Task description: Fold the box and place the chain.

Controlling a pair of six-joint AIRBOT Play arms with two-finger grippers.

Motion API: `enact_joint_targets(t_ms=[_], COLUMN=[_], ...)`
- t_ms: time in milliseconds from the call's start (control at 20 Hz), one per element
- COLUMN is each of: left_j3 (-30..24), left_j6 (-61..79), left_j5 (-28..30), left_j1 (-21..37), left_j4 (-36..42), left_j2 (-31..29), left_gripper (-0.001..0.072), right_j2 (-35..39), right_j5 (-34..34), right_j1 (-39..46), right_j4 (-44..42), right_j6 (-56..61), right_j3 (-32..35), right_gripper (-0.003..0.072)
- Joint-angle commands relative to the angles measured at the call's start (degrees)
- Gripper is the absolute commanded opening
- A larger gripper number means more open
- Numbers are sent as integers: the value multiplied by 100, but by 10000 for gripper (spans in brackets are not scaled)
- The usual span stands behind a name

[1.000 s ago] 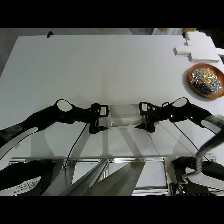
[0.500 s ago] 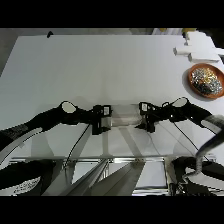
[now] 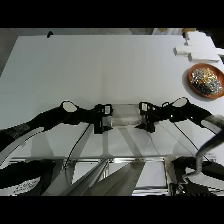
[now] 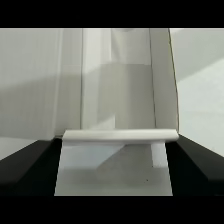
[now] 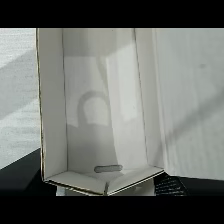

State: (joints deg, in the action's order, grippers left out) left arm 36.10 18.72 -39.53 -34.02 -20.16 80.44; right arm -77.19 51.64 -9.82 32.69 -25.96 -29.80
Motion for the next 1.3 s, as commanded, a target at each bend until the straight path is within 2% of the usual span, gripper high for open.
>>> enact_joint_targets(t_ms=[0,450,550,650,700,750,900,1250], left_j3=[111,138,138,138,138,138,138,138], left_j6=[17,20,22,39,37,37,33,33], left_j5=[-4,28,26,33,35,33,28,26], left_j1=[-94,-109,-109,-109,-109,-109,-105,-109], left_j4=[70,131,129,129,129,129,129,129], left_j2=[170,271,293,295,295,295,293,293], left_gripper=[701,683,529,293,212,182,206,206], right_j2=[4,4,4,4,4,4,4,4], right_j5=[0,0,0,0,0,0,0,0], right_j1=[0,0,0,0,0,0,0,0], right_j4=[4,2,2,2,2,2,2,2], right_j6=[-4,-4,-4,-4,-4,-4,-4,-4], right_j3=[0,0,0,0,0,0,0,0], right_gripper=[337,337,337,337,337,337,337,337])
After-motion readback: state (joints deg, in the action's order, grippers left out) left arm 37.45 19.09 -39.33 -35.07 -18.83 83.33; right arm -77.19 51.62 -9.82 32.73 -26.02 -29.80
